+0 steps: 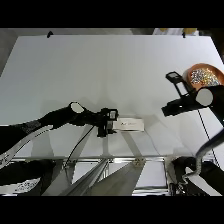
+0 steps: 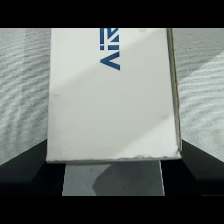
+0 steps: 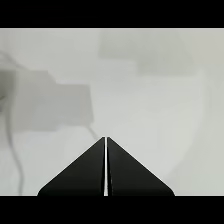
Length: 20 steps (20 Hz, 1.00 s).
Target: Fold the box and place the chain.
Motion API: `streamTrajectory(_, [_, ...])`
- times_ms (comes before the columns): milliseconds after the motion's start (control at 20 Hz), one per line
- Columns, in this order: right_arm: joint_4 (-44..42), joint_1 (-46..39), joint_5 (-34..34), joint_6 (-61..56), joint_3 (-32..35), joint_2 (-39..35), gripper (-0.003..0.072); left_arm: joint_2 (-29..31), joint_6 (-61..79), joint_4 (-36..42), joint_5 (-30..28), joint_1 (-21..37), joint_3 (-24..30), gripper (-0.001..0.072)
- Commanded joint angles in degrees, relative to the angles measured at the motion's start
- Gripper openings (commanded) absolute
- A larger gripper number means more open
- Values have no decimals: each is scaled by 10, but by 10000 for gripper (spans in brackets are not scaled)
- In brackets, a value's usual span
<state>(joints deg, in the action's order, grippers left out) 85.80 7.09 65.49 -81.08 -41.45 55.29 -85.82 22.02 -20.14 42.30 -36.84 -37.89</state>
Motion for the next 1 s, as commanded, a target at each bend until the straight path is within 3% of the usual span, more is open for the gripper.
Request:
streamTrajectory(0, [38, -68, 44, -119, 29, -1, 17, 0, 0, 0, -1, 0, 0, 275])
streamTrajectory(300, [37, -69, 41, -119, 58, -1, 18, 5, 0, -1, 3, 1, 0, 273])
streamTrajectory(500, [36, -69, 42, -119, 58, -1, 18, 95, -129, -78, 4, 38, 0, 274])
streamTrajectory(700, [36, -69, 42, -119, 58, -1, 18, 243, -401, -241, 55, 137, 0, 275])
streamTrajectory(950, [36, -69, 42, -119, 58, -1, 18, 403, -644, -411, 90, 321, 0, 281])
